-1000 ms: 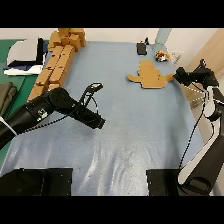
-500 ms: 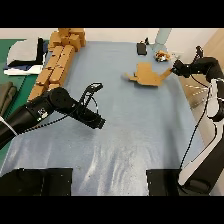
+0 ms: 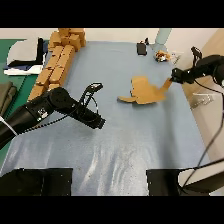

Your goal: Fold the box.

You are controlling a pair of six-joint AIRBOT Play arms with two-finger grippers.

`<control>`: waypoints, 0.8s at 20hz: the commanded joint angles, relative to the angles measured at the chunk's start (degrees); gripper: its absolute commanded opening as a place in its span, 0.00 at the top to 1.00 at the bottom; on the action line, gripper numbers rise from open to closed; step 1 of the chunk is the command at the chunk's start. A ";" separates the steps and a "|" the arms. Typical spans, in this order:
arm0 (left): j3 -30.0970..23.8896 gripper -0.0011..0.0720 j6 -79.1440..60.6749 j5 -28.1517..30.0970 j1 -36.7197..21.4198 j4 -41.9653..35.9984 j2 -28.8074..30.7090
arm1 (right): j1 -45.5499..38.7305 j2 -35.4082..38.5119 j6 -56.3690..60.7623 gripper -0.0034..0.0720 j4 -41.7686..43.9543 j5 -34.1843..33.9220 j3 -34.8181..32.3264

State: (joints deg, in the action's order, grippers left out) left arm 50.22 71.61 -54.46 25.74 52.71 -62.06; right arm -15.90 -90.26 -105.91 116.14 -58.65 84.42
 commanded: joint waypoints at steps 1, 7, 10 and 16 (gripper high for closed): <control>0.02 0.97 0.00 0.00 -0.02 0.00 0.02 | 1.73 15.06 0.87 0.96 -2.25 6.80 -21.31; 0.02 0.97 0.00 0.00 0.00 0.02 0.02 | 2.43 32.65 1.99 0.95 -2.95 9.11 -45.24; 0.02 0.97 0.00 0.02 -0.02 0.02 0.02 | 2.45 33.05 1.99 0.84 -2.95 8.17 -48.15; 0.02 0.97 0.00 0.02 -0.02 0.02 0.02 | 2.25 32.61 1.99 0.44 -9.73 9.05 -44.57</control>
